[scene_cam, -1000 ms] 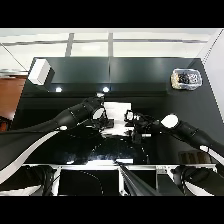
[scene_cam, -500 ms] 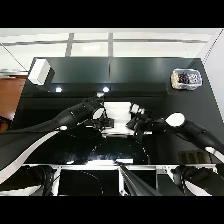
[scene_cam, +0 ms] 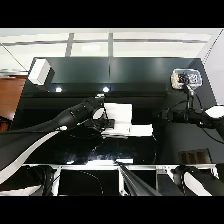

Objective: Fold the box and place the chain.

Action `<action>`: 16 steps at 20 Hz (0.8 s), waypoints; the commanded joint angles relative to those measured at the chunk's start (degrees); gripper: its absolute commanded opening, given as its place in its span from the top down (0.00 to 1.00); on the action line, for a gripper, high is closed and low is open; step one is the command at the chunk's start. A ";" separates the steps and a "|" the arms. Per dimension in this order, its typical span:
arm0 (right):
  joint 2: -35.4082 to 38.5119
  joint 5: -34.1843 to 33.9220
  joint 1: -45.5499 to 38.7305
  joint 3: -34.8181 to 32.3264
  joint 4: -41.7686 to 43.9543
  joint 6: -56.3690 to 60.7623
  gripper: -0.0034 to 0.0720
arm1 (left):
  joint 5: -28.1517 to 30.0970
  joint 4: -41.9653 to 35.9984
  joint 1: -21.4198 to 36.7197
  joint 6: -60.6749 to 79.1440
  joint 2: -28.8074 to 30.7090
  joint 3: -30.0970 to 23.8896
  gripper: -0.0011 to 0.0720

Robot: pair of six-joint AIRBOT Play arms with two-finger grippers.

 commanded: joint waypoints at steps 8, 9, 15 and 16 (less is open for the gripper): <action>-15.23 3.26 9.79 -0.72 6.97 9.62 0.91 | -0.09 0.07 -0.02 -0.04 -0.02 0.00 0.95; -15.32 3.23 11.63 -0.72 8.50 8.92 0.91 | -0.07 0.07 -0.02 -0.04 -0.02 0.00 0.95; -15.28 8.39 15.74 1.84 16.98 0.74 0.23 | -1.36 0.09 0.00 -0.02 -0.02 0.00 0.95; -15.28 10.12 15.74 2.91 16.41 0.11 0.23 | -1.51 0.09 0.00 -0.02 -0.02 0.00 0.95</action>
